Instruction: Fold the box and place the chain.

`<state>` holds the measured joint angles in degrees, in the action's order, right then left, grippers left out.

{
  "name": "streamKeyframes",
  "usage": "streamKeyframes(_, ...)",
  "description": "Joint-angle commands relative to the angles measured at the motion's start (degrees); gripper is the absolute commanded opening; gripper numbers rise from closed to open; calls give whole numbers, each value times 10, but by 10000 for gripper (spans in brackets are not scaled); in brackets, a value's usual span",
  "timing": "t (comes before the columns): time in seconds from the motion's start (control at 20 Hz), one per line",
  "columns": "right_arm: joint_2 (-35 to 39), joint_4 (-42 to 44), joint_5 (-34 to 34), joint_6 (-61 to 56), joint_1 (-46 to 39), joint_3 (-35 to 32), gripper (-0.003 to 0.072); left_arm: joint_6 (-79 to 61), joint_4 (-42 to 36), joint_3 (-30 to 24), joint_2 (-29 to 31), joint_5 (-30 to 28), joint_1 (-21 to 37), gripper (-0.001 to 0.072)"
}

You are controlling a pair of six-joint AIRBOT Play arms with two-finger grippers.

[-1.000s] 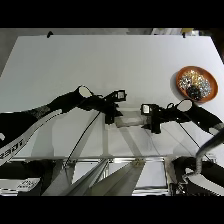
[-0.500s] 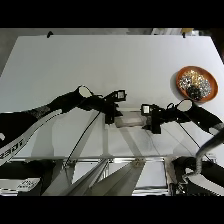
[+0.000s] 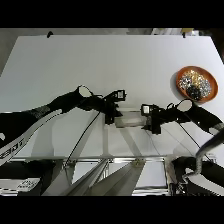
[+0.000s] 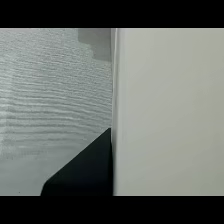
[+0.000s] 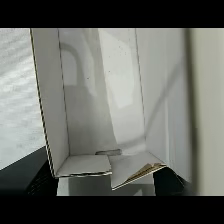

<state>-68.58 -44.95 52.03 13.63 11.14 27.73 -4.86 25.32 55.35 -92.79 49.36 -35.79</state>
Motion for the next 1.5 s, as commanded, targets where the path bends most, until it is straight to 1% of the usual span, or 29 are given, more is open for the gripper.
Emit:
streamKeyframes(0.0, 1, 0, -4, -1, 0, 0, 317, 0, 0, 0, 1, 4, 0, 112)
streamKeyframes(0.1, 1, -1, -4, -1, 0, 0, 317, 0, 0, 0, 1, 3, 0, 347)
streamKeyframes(0.15, 1, 0, -4, -1, 0, 0, 317, 0, 0, 0, 1, 3, 1, 420)
streamKeyframes(0.25, 1, 0, -4, -1, 0, 0, 317, 0, 1, 0, 1, 4, 1, 465)
streamKeyframes(0.35, 1, 0, -4, -1, 0, 0, 317, 0, 7, 0, 3, 4, 1, 542)
streamKeyframes(0.45, 1, 0, -4, -1, 0, 0, 317, 1, 45, 0, 15, 9, 1, 542)
streamKeyframes(0.55, 1, 0, -4, -1, 0, 0, 317, 37, 115, 0, 40, 12, 1, 537)
streamKeyframes(0.65, 1, 0, -4, -1, 0, 0, 317, 109, 214, 0, 75, 16, 1, 535)
streamKeyframes(0.75, 1, 0, -4, -1, 0, 0, 317, 194, 315, 0, 111, 34, 1, 533)
streamKeyframes(0.8, 1, 0, -4, -1, 0, 0, 317, 232, 360, 0, 129, 47, 1, 526)
streamKeyframes(0.85, 1, 0, -4, -1, 0, 0, 317, 262, 395, 0, 146, 63, 1, 496)
streamKeyframes(0.9, 1, 0, -4, -1, 0, 0, 317, 290, 425, 0, 163, 81, 1, 490)
streamKeyframes(0.95, 1, 0, -4, -1, 0, 0, 317, 317, 439, 0, 178, 97, 1, 441)
streamKeyframes(1.0, 1, 0, -4, -1, 0, 0, 317, 344, 443, 0, 195, 115, 1, 269)
streamKeyframes(1.05, 1, 0, -4, -1, 0, 0, 317, 358, 441, 0, 210, 133, -1, 45)
streamKeyframes(1.1, 1, 0, -4, -1, 0, 0, 317, 363, 437, 0, 223, 147, -8, 5)
streamKeyframes(1.2, 1, 0, -4, -1, 0, 0, 317, 371, 417, 0, 235, 153, -38, 5)
streamKeyframes(1.3, 1, 0, -4, -1, 0, 0, 317, 371, 380, 0, 229, 138, -74, 5)
streamKeyframes(1.4, 1, 0, -4, -1, 0, 0, 317, 371, 342, 0, 219, 87, -102, 4)
streamKeyframes(1.45, 1, 0, -4, -1, 0, 0, 317, 376, 322, -1, 214, 46, -110, 4)
